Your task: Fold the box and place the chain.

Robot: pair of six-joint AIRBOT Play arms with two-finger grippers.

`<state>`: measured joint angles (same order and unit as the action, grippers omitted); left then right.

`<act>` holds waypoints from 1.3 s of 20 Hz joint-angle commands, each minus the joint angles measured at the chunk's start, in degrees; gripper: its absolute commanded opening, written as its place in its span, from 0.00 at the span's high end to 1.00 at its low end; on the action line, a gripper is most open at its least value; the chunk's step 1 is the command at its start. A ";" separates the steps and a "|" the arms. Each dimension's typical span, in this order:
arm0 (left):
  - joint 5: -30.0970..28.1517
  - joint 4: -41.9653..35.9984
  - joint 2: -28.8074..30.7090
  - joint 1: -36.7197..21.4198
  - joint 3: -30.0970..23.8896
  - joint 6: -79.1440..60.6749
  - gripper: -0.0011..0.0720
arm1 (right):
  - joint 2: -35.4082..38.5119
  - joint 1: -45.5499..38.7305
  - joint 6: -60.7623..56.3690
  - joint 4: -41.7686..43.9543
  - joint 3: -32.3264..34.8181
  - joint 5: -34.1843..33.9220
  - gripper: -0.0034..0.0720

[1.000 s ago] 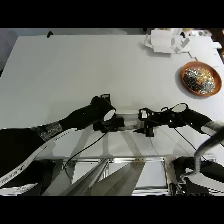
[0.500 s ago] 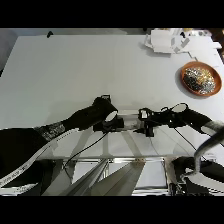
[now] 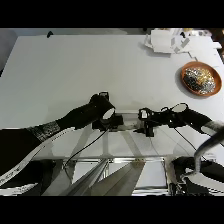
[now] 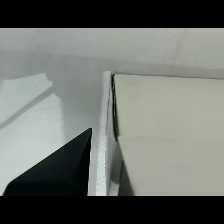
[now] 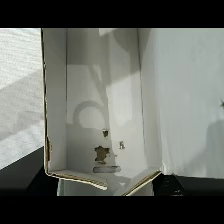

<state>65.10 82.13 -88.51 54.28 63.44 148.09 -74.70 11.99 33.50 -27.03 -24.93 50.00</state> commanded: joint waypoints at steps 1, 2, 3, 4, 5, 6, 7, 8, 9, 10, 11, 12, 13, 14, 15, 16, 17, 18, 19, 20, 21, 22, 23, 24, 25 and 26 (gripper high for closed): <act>0.00 0.66 0.79 -0.74 0.04 -0.22 0.55 | 0.04 -0.02 0.00 0.02 0.00 0.04 0.51; -0.09 1.40 0.72 -0.74 0.04 -0.22 0.55 | 0.07 -0.02 0.00 0.02 -0.02 0.02 0.51; -0.26 1.77 0.63 -0.72 0.04 -0.20 0.55 | 0.04 -0.02 0.00 0.02 -0.02 0.04 0.51; -0.37 1.92 0.46 -0.72 0.04 -0.20 0.56 | 0.04 -0.02 0.00 0.02 0.00 0.04 0.51; -0.37 1.92 0.26 -0.72 0.04 -0.20 0.59 | 0.04 -0.02 0.00 0.02 0.00 0.02 0.51; -0.39 1.92 0.07 -0.72 0.04 -0.20 0.74 | 0.07 -0.02 0.00 0.02 0.00 0.04 0.51; -0.39 1.90 -0.17 -0.66 0.04 -0.17 0.80 | 0.07 -0.02 0.00 0.02 0.00 0.04 0.51; -0.37 1.57 -0.42 -0.59 0.04 -0.17 0.80 | 0.04 -0.02 0.00 0.02 0.00 0.02 0.51; -0.39 1.11 -0.70 -0.42 0.04 -0.20 0.80 | 0.07 -0.02 0.00 0.02 0.00 0.04 0.51; -0.39 1.05 -1.03 -0.11 0.04 -0.17 0.80 | 0.04 -0.02 0.00 0.02 -0.02 0.04 0.51; -0.37 1.05 -1.31 0.20 0.04 -0.17 0.80 | 0.04 -0.02 0.00 0.02 0.00 0.04 0.51; -0.39 1.05 -1.53 0.44 0.04 -0.17 0.80 | 0.04 -0.02 0.00 0.02 0.00 0.04 0.51; -0.46 0.98 -1.66 0.46 0.04 -0.15 0.81 | 0.07 -0.02 0.00 0.02 -0.02 0.02 0.51; -0.48 0.81 -1.73 0.46 0.04 -0.15 0.81 | 0.04 -0.02 0.00 0.02 0.00 0.04 0.51; -0.44 0.70 -1.73 0.46 0.04 -0.15 0.84 | 0.04 -0.02 0.00 0.02 -0.02 0.04 0.51; -0.46 0.63 -1.73 0.48 0.04 -0.24 0.98 | 0.04 -0.02 0.00 0.02 0.00 0.04 0.51; -0.46 0.63 -1.73 0.66 0.04 -0.13 0.98 | 0.04 -0.02 0.00 0.02 0.00 0.04 0.51; -0.59 0.66 -1.73 0.79 0.04 -0.13 0.98 | 0.07 -0.02 0.00 0.02 0.00 0.00 0.51; -0.76 0.63 -1.73 0.85 0.04 -0.13 0.98 | 0.04 -0.02 0.00 0.02 -0.02 0.04 0.51; -0.83 0.59 -1.70 0.85 0.04 -0.15 0.98 | 0.04 -0.02 0.00 0.02 0.00 0.02 0.51; -0.72 0.61 -1.68 0.85 0.04 -0.17 0.93 | 0.04 -0.02 0.00 0.02 -0.02 0.04 0.51; -0.52 0.61 -1.66 0.83 0.04 -0.17 0.83 | 0.04 -0.02 0.00 0.02 0.00 0.02 0.51; -0.07 0.61 -1.64 0.83 0.04 -0.20 0.70 | 0.04 -0.02 0.00 0.02 0.00 0.02 0.51; 0.55 0.68 -1.49 0.83 0.04 -0.24 0.63 | 0.04 -0.02 0.00 0.02 -0.02 0.02 0.51; 1.16 1.09 -0.92 0.83 0.04 -0.66 0.61 | 0.07 -0.02 0.00 0.02 -0.02 0.02 0.51; 1.14 1.14 -0.13 0.79 0.04 -1.92 0.61 | 0.04 -0.02 0.00 0.02 0.00 0.04 0.51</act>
